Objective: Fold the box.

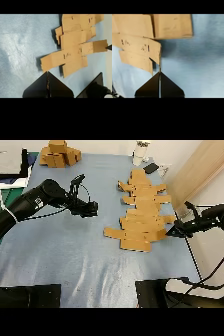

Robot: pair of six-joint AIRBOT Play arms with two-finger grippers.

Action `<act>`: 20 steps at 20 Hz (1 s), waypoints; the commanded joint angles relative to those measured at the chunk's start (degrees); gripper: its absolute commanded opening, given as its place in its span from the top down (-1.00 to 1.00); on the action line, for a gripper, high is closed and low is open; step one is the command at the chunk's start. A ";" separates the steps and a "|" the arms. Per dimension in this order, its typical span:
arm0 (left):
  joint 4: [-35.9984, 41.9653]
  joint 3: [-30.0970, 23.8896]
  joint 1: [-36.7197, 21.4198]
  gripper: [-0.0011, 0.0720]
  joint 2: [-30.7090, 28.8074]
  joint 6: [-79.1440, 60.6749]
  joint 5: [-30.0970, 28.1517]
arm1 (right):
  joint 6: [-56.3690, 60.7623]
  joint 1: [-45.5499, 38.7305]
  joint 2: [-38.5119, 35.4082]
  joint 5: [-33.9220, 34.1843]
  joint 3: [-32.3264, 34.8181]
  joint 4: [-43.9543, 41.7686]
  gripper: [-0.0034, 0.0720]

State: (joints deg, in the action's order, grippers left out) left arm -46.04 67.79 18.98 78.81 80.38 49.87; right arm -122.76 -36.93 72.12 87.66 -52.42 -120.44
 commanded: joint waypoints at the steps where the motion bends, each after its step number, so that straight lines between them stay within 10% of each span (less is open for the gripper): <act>1: 0.00 -0.02 -0.02 0.94 0.02 -0.37 1.86 | 3.43 3.61 -1.95 0.17 4.35 -1.60 0.91; 6: 0.02 -0.02 -0.02 0.94 0.02 -1.62 3.76 | 4.94 13.05 -9.27 -8.63 15.15 -1.73 0.85; 8: 0.04 -0.02 -0.02 0.94 0.02 -1.64 3.69 | 6.34 15.21 -9.22 -11.13 15.41 -1.44 -0.02; 9: 0.02 -0.02 -0.04 0.94 0.02 -1.62 3.56 | 7.30 15.78 -9.22 -13.40 15.41 -1.46 -0.10; 14: 0.28 -0.02 -0.02 0.94 0.02 -1.49 3.72 | 7.89 16.00 -6.21 -17.38 15.19 -1.60 -0.01; 20: 3.06 0.00 -0.20 0.94 0.02 -3.78 6.58 | 5.09 22.62 0.85 -16.39 15.17 -5.79 0.79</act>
